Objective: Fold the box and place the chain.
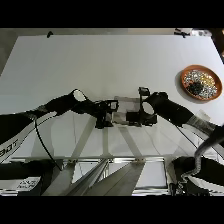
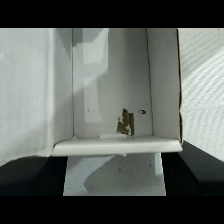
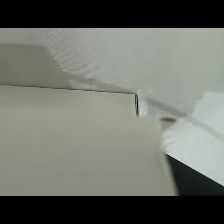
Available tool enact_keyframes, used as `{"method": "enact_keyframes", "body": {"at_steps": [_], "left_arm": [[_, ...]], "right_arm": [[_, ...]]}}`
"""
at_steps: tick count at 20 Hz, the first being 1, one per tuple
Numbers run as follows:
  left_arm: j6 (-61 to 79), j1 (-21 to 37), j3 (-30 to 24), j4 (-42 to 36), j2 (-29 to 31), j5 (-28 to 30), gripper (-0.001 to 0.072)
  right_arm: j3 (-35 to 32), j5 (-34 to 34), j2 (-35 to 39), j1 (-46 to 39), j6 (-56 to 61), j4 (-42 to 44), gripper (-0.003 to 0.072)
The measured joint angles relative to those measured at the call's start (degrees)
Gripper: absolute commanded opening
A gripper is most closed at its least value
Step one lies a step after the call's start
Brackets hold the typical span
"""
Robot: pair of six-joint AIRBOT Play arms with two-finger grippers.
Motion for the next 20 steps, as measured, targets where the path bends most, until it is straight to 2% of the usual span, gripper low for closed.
{"method": "enact_keyframes", "body": {"at_steps": [6,7,8,12,14,16,20], "left_arm": [[0.09,0.00,0.00,0.13,0.00,-0.07,0.0255],[0.09,0.00,0.00,0.13,0.00,-0.07,0.0255],[0.09,0.00,0.00,0.15,0.00,-0.09,0.0255],[0.09,0.00,0.00,0.15,0.00,-0.11,0.0255],[0.09,0.00,0.00,0.17,0.00,-0.13,0.0255],[0.09,0.00,0.00,0.17,0.00,-0.13,0.0255],[0.09,0.00,0.00,0.17,0.00,-0.15,0.0255]], "right_arm": [[-0.09,6.84,6.56,-1.46,-3.30,-5.05,0.0558],[-0.11,8.52,8.04,-2.21,-4.55,-5.57,0.0610],[-0.09,9.68,9.57,-2.89,-5.66,-6.03,0.0697],[-0.09,12.28,17.99,-6.82,-11.65,-7.54,0.0702],[-0.09,11.76,21.03,-12.15,-15.39,-9.73,0.0700],[-0.04,8.48,21.66,-21.27,-20.52,-10.56,0.0693],[3.65,-0.48,14.99,-42.23,-31.71,-7.72,0.0693]]}}
